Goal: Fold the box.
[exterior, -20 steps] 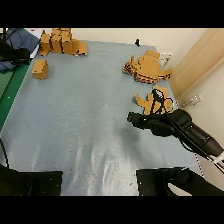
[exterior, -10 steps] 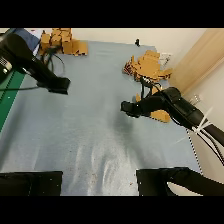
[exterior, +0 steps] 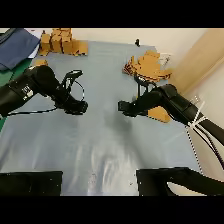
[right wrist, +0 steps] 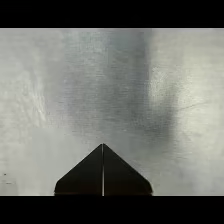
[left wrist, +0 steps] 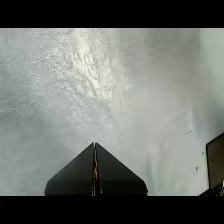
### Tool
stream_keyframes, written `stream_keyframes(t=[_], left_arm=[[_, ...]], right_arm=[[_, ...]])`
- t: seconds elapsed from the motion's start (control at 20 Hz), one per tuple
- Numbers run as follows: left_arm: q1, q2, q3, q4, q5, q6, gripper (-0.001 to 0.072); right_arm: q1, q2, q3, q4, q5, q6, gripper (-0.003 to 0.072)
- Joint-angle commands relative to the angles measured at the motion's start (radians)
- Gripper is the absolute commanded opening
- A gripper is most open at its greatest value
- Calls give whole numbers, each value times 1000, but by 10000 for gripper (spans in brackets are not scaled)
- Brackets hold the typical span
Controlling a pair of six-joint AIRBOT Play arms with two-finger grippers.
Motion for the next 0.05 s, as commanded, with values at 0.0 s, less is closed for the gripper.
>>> stream_keyframes(t=[0.0], left_arm=[[-12, 3, -11, -2, 8, -14, 13]], right_arm=[[0, -2, 2, 3, -4, -3, 6]])
